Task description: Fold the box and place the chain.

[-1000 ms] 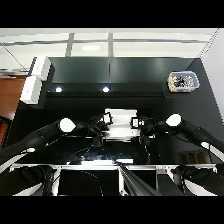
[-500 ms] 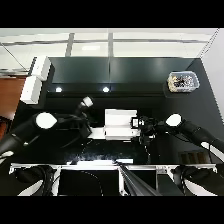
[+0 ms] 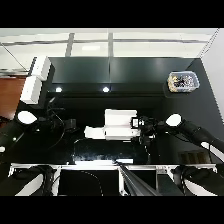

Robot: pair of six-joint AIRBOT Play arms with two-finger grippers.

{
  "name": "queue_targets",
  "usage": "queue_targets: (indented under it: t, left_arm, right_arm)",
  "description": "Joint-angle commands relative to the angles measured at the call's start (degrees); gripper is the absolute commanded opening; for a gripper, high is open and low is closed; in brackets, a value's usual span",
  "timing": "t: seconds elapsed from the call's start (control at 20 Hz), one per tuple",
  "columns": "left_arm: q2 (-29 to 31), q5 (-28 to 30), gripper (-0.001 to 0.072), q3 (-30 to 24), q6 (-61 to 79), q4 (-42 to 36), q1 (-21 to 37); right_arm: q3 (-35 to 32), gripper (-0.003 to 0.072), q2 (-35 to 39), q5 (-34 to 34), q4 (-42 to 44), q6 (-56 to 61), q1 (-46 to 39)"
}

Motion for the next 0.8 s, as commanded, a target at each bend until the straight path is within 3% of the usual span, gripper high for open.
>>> queue_targets:
  t: [0.0,0.25,0.65,0.7,0.75]
  left_arm:
    - [-5.66,-1.53,0.0029,-1.81,-1.53,-8.17,-2.10]
    - [-12.72,1.09,0.0029,-1.77,5.35,-11.85,-9.22]
    - [-12.74,-0.68,0.0033,-1.75,28.57,-29.42,-9.35]
    - [-12.74,-0.63,0.0105,-1.53,28.59,-29.29,-9.35]
    - [-12.74,-0.63,0.0236,-1.27,28.59,-29.29,-9.35]
  right_arm:
    - [-0.02,0.0245,-0.04,0.02,0.02,0.00,0.02]
    - [-0.02,0.0245,-0.04,0.04,0.02,0.00,0.02]
    - [-0.02,0.0245,-0.04,0.02,0.02,0.00,0.02]
    - [-0.02,0.0245,-0.04,0.02,0.02,0.00,0.02]
    - [-0.02,0.0245,-0.04,0.02,0.02,0.00,0.02]
